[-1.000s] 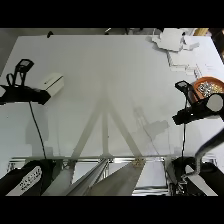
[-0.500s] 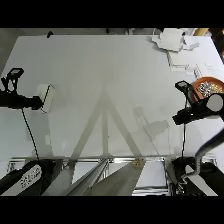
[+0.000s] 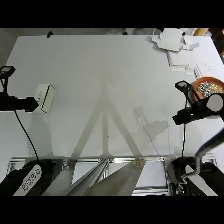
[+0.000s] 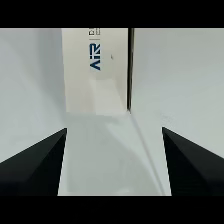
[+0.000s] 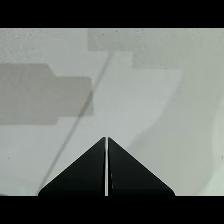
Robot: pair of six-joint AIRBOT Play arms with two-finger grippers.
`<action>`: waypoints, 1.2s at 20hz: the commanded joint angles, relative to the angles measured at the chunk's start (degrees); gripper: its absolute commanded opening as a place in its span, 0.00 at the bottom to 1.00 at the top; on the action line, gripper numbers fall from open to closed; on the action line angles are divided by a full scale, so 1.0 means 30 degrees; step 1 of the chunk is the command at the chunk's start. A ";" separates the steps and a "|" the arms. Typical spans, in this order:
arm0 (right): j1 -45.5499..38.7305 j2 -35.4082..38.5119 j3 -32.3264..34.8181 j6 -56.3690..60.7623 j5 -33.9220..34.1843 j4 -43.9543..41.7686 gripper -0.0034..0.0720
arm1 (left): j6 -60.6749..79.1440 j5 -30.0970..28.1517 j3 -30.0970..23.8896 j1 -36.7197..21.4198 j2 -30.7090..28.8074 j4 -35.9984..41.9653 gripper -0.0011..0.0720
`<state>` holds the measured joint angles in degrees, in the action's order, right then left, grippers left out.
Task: Fold the box and place the chain.
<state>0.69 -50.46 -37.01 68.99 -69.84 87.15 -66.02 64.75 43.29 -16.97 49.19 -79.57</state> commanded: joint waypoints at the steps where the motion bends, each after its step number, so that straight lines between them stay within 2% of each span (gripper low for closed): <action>1: -0.0015 0.0015 -0.0007 0.0007 -0.0007 0.0000 0.07 | -0.0007 0.1341 0.0000 -0.0022 -0.2463 0.0248 0.88; 7: -0.0015 0.0015 -0.0007 0.0007 -0.0007 0.0000 0.07 | -0.0007 0.4189 -0.0007 -0.0022 -0.3366 0.1093 0.88; 24: -0.0015 0.0015 -0.0007 0.0007 -0.0007 0.0000 0.07 | 0.0000 0.3832 -0.0007 -0.0022 -0.3359 0.1093 0.88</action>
<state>0.69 -50.46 -37.01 69.01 -69.87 87.15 -66.04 76.38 43.27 -16.97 39.16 -76.31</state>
